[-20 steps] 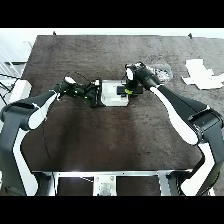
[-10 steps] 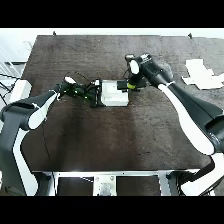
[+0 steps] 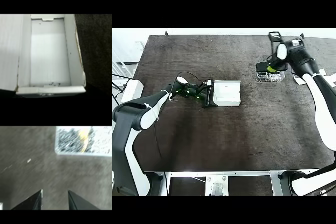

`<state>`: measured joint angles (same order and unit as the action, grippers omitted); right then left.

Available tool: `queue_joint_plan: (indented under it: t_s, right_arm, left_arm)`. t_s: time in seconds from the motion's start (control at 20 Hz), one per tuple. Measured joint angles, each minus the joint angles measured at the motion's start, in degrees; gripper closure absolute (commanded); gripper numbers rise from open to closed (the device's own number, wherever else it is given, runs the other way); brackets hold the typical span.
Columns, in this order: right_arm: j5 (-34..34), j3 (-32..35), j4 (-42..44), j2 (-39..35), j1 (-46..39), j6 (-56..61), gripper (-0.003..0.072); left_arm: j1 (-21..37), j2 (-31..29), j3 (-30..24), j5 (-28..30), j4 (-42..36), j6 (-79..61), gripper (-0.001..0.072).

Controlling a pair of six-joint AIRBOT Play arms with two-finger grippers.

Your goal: Fold the box and place the chain.

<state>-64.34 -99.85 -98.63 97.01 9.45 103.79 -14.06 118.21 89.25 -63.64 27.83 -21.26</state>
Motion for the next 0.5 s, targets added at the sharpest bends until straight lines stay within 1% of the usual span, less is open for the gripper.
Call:
queue_joint_plan:
  t_s: [0.2,0.35,0.5]
  right_arm:
    - [7.1,0.0,6.8,4.2,-6.4,-8.9,0.0309]
    - [11.2,-0.7,11.2,7.5,-8.6,-15.9,0.0317]
    - [13.3,-3.1,14.6,11.1,-9.4,-20.9,0.0319]
  left_arm:
    - [0.0,0.0,0.0,0.0,0.0,0.0,0.0087]
    - [0.0,0.0,0.0,0.0,0.0,0.0,0.0087]
    - [0.0,0.0,0.0,0.0,0.0,0.0,0.0088]
